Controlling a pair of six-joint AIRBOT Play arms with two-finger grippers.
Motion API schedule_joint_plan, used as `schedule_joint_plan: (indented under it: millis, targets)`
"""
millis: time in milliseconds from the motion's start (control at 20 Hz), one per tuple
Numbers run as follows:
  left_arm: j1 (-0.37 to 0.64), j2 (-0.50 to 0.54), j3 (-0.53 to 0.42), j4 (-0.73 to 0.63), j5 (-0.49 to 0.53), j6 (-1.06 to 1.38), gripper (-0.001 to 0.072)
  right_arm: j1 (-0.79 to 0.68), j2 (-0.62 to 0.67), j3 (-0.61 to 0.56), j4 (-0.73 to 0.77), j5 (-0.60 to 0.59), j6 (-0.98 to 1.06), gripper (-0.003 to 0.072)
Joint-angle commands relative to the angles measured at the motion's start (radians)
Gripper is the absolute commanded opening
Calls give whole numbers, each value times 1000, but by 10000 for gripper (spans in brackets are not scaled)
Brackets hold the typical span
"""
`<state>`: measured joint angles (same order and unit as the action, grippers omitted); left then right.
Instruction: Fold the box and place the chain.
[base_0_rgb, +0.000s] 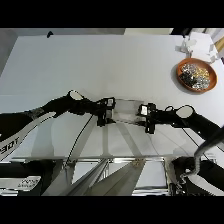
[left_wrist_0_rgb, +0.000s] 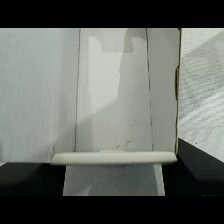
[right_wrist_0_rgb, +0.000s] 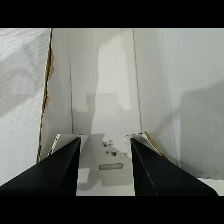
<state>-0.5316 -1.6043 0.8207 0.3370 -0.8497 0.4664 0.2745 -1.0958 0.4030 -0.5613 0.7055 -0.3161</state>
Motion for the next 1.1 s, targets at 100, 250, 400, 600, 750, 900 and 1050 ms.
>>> schedule_joint_plan:
  millis: [100,250,400,600,750,900,1050]
  targets:
    - [0,0,0,0,1,0,10,1,0,0,2,0,0,294]
    - [0,0,0,0,1,0,10,1,0,0,2,0,0,290]
    - [0,0,0,0,1,0,10,1,0,0,2,1,0,190]
    - [0,0,0,0,1,0,10,1,0,0,2,1,0,133]
    - [0,0,0,0,1,0,10,1,0,0,2,13,1,19]
    - [0,0,0,0,1,0,10,-4,28,-6,1,15,2,19]
    - [0,0,0,0,1,0,10,-24,136,-34,-11,17,54,19]
